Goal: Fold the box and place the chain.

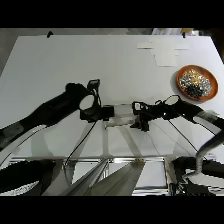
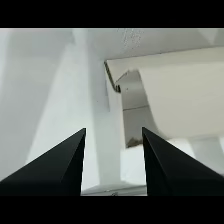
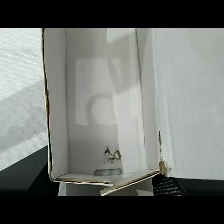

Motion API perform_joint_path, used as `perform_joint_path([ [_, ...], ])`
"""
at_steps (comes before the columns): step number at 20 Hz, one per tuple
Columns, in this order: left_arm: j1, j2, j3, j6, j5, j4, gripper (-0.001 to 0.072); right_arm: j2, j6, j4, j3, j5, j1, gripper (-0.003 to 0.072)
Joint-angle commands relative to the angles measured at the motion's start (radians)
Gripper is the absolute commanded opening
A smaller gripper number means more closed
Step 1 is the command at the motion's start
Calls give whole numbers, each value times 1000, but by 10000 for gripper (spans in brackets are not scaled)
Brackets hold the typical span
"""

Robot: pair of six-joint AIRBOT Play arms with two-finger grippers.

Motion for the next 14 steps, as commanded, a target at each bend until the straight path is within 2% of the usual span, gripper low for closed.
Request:
perform_joint_path([
  [1, 58, 155, -18, 317, -47, -2, 485, 1, 1, 0, 0, 0, 0, 320],
  [2, 82, 207, -41, 444, -39, 1, 618, 1, 0, 0, 0, 0, 0, 320],
  [4, 154, 307, -129, 730, 34, 4, 683, 1, 0, 0, 0, 1, 0, 320],
  [6, 243, 389, -259, 1126, 147, -48, 694, 1, 0, 0, 0, 0, 0, 320],
  [9, 350, 425, -456, 1825, 279, -301, 686, 1, 0, 1, 0, 1, 0, 320],
  [11, 373, 388, -544, 2266, 313, -473, 670, 1, 0, 0, 0, 0, 0, 320],
  [12, 372, 356, -571, 2396, 335, -536, 671, 1, 0, 0, 0, 0, 0, 320],
  [14, 374, 256, -588, 2503, 371, -672, 678, 1, 0, 0, 0, 0, 0, 320],
])
